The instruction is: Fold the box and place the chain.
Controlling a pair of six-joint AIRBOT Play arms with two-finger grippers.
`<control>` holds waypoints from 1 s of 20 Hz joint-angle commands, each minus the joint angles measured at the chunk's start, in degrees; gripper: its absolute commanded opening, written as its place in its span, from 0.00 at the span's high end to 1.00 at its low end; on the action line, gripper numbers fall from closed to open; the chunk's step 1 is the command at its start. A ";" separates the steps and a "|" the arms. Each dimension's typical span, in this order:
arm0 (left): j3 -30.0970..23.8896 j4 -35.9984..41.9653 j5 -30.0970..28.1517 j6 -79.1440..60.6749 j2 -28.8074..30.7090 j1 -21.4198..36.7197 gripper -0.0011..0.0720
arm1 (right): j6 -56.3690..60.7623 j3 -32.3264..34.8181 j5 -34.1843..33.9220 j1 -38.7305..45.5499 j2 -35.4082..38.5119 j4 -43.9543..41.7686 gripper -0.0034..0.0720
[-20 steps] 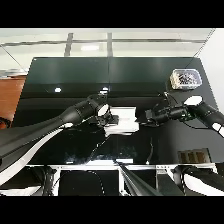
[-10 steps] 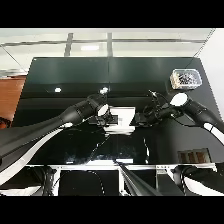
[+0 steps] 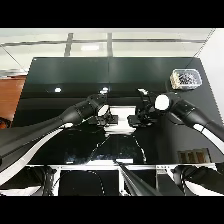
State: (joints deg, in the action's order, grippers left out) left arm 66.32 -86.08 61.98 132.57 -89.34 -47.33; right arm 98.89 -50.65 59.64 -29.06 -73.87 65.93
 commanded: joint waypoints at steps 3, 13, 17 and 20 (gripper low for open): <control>0.07 -0.31 0.02 -0.13 -0.02 0.04 0.95 | 14.67 -5.95 2.05 -6.86 -4.98 12.61 0.50; 0.07 -0.22 0.07 -0.13 -0.02 0.04 0.95 | 23.91 -6.54 6.82 -8.59 -7.54 17.29 0.61; 0.07 -0.20 0.13 -0.13 -0.02 0.04 0.95 | 23.93 -6.78 5.66 -8.98 -7.82 16.17 0.94; 0.07 -0.20 0.09 -0.13 -0.02 0.04 0.95 | 23.91 -6.88 5.75 -8.98 -7.82 15.78 0.94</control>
